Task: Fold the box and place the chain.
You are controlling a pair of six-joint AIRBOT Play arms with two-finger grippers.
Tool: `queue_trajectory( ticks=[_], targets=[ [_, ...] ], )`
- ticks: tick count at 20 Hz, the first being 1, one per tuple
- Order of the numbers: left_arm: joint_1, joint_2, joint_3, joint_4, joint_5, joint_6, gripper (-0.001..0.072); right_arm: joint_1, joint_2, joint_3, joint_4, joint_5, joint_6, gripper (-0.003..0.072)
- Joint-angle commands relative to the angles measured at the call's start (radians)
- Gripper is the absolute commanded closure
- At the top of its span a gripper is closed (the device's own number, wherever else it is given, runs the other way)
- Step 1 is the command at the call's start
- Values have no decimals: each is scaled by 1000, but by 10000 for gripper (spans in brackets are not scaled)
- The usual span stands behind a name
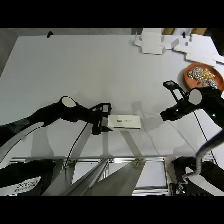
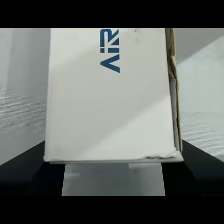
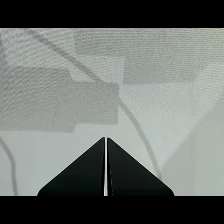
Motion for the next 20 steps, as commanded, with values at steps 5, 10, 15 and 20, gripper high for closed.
queue_trajectory(
  ticks=[5,10,15,20],
  targets=[
    [179,431,0,376,-10,-659,557,0,-1,0,0,1,0,664],
    [389,679,0,853,-46,-1241,558,0,-1,0,0,1,0,664],
    [617,704,0,1076,-114,-1467,557,0,-1,0,0,1,0,664],
    [784,565,-5,1042,-167,-1487,556,0,-1,0,0,1,0,664]
  ],
)
